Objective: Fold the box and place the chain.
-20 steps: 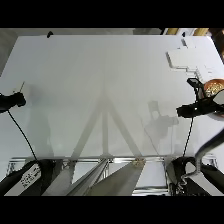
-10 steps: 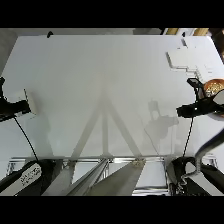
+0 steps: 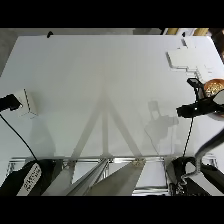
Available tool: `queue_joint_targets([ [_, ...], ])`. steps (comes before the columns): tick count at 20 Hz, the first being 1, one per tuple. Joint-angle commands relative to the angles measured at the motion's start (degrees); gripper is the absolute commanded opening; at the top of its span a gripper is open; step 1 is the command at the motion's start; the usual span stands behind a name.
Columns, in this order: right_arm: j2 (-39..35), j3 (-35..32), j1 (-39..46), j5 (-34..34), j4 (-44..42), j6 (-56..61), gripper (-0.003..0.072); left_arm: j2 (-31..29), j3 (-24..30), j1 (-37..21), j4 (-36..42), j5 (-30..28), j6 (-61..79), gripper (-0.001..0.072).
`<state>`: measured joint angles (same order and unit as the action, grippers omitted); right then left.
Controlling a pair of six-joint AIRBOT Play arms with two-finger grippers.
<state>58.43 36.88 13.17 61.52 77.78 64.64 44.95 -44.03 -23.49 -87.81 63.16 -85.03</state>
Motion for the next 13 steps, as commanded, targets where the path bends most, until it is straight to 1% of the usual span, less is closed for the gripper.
queue_joint_targets([
  [1,0.02,0.0,0.04,0.02,0.0,0.0,0.0013,-5.18,0.02,-0.07,0.74,1.22,0.17,0.0693],
  [6,0.02,0.02,0.04,0.02,-0.02,0.02,0.0013,-4.04,0.02,-0.07,0.79,1.99,0.17,0.0693],
  [13,0.02,0.02,0.04,0.02,0.0,0.02,0.0013,-1.53,0.02,-0.07,0.76,0.81,0.17,0.0693],
])
